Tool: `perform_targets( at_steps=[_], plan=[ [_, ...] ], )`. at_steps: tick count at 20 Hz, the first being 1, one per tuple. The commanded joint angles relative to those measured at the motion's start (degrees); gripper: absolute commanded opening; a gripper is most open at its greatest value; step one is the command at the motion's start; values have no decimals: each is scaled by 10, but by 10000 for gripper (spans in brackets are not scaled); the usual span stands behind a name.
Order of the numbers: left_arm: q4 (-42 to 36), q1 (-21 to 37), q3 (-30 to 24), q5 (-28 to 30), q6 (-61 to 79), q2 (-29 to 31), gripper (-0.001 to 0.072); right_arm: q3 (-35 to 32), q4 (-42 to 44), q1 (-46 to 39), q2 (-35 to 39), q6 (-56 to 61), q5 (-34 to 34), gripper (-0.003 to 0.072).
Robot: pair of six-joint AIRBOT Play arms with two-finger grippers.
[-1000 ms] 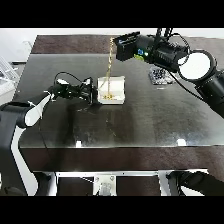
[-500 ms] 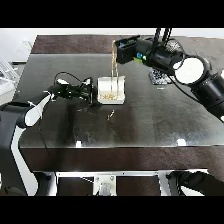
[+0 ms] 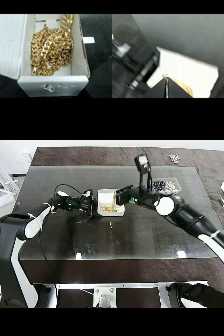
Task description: Fold the box and place the chain.
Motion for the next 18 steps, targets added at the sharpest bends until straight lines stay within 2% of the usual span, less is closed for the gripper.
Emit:
perform_targets(
  at_steps=[1,4,7,8,9,10,13,18],
  plan=[
    [0,0,0,0,0,0,543,-47,3,0,-45,0,-43,2],
    [0,0,0,0,0,0,542,-47,3,0,-101,0,-55,2],
    [0,0,0,0,0,0,542,-47,3,0,-120,0,-57,14],
    [0,0,0,0,0,0,542,-47,3,0,-119,0,-62,162],
    [0,0,0,0,0,0,542,-47,3,0,-118,-1,-71,437],
    [0,0,0,0,0,0,542,-45,3,0,-116,0,-90,561],
    [0,0,0,0,0,0,542,-33,1,0,-102,-1,-117,560],
    [0,0,0,0,0,0,542,-33,0,-5,-46,-7,-230,560]
  ],
)
